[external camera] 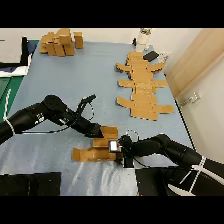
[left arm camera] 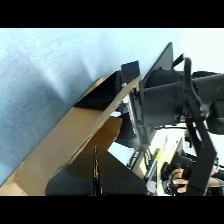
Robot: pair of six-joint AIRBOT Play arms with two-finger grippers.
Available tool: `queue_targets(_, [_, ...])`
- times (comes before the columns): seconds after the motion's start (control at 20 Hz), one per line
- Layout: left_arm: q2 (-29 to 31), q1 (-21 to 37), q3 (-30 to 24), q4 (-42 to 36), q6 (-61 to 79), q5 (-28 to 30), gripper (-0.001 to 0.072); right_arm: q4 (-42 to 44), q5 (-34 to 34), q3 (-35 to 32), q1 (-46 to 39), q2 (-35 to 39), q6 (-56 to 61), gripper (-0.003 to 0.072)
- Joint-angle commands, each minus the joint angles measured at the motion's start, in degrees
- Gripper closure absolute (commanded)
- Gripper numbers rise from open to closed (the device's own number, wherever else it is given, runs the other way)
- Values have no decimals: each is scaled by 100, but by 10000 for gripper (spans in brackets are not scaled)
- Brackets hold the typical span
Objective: Fold the box.
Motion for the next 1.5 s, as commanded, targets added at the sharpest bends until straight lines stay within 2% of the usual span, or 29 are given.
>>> queue_targets(0.0, [-103, 4, 7, -85, 28, -7, 692, -37, -7, 2, 74, -2, -81, 112])
queue_targets(0.25, [-699, 4, 7, 570, -81, -118, 693, -39, -2, 2, 74, -2, -76, 112])
queue_targets(0.45, [-1172, 7, 9, 588, -70, -177, 693, -39, -2, 2, 72, -2, -74, 112])
queue_targets(0.65, [-1058, 66, 85, 577, 304, -162, 693, -42, -4, 2, 72, -2, -72, 112])
queue_targets(0.8, [-367, 313, 144, 514, 1075, -74, 694, -42, -2, 2, 72, -2, -74, 112])
queue_targets(1.0, [1386, 507, -157, 610, 2540, -83, 694, -42, -4, 2, 72, -2, -72, 112])
queue_targets(1.15, [2704, 490, -540, 1589, 2590, -133, 692, -46, -4, 2, 72, -2, -74, 112])
queue_targets(1.3, [3654, 492, -940, 2271, 2813, -151, 686, -50, -4, 2, 72, -2, -72, 112])
queue_targets(1.35, [3851, 492, -1082, 2439, 2841, -179, 377, -59, -4, 2, 72, -2, -74, 112])
queue_targets(1.4, [3960, 492, -1239, 2479, 2868, -136, 8, -59, -4, 2, 72, -2, -74, 112])
queue_targets(1.45, [3982, 494, -1429, 2444, 2990, -131, -11, -61, -4, 2, 72, -2, -72, 112])
